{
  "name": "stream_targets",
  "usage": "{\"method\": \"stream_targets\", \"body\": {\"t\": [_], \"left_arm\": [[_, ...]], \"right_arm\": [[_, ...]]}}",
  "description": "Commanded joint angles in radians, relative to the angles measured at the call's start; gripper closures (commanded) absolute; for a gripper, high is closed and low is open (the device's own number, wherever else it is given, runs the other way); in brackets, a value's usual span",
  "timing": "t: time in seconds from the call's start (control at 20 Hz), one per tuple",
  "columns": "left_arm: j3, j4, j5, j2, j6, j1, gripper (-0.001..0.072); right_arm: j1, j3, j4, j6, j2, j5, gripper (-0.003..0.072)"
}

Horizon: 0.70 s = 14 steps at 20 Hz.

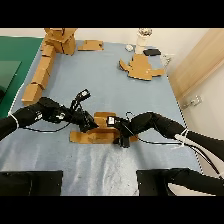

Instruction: Fold the box.

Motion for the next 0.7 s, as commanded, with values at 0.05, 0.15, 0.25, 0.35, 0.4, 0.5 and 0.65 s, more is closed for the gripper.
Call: {"method": "stream_targets", "body": {"t": [0.05,0.15,0.25,0.35,0.4,0.5,0.65], "left_arm": [[0.0,0.008,-0.003,0.0,-0.018,0.001,0.035],[0.002,0.048,-0.019,0.002,-0.046,0.002,0.0351],[0.004,0.098,-0.039,0.006,-0.101,0.003,0.0373],[0.004,0.148,-0.061,0.03,-0.123,0.003,0.0545],[0.004,0.173,-0.062,0.049,-0.128,0.003,0.0545],[0.008,0.233,-0.049,0.105,-0.181,0.003,0.0546],[0.018,0.431,-0.028,0.202,-0.375,0.003,0.0699]], "right_arm": [[0.001,0.0,0.0,0.0,0.0,0.0,0.0248],[0.001,0.0,0.0,0.0,0.0,0.0,0.0248],[0.001,0.0,0.0,0.0,0.0,0.0,0.0289],[0.001,0.0,0.0,0.0,0.0,0.0,0.0289],[0.001,0.0,0.0,0.0,0.0,0.0,0.0289],[0.001,0.0,0.0,0.0,0.0,0.0,0.0289],[0.001,0.0,0.0,0.0,0.0,0.0,0.0289]]}}
